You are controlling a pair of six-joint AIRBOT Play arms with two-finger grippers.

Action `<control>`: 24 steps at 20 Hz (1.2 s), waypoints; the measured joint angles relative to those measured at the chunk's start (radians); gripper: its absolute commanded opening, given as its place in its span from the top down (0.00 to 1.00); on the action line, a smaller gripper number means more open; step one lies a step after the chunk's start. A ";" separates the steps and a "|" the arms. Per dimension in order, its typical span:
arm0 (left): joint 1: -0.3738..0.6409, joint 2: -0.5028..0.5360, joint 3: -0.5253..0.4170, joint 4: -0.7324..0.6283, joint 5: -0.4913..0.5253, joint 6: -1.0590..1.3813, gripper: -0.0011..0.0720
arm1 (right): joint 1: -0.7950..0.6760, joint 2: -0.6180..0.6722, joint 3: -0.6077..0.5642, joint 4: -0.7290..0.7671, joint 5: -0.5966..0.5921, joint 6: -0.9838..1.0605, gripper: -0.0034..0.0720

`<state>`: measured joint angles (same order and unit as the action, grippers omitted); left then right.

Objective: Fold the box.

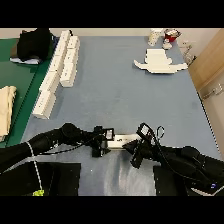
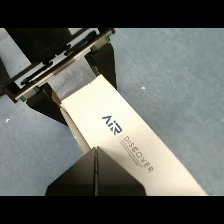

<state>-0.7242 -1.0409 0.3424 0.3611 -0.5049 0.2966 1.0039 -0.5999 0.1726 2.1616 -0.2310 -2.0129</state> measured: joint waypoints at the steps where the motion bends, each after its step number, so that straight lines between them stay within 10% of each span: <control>1: 0.000 0.000 0.000 0.000 0.000 0.000 0.36 | -0.001 0.000 0.011 -0.018 0.005 0.000 0.93; 7: 0.000 0.000 0.000 0.001 0.000 0.001 0.36 | -0.116 -0.013 0.106 -0.142 -0.109 0.052 0.93; 18: 0.000 0.000 0.000 0.002 0.000 0.002 0.36 | -0.584 -0.337 0.579 -0.577 -0.828 0.585 0.93; 24: 0.000 0.000 0.000 0.002 0.000 0.002 0.36 | -0.661 -0.500 0.682 -0.591 -0.972 0.640 0.93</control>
<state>-0.7242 -1.0409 0.3424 0.3626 -0.5045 0.2989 0.3431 -1.1000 0.8547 1.5711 -1.2030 -1.3724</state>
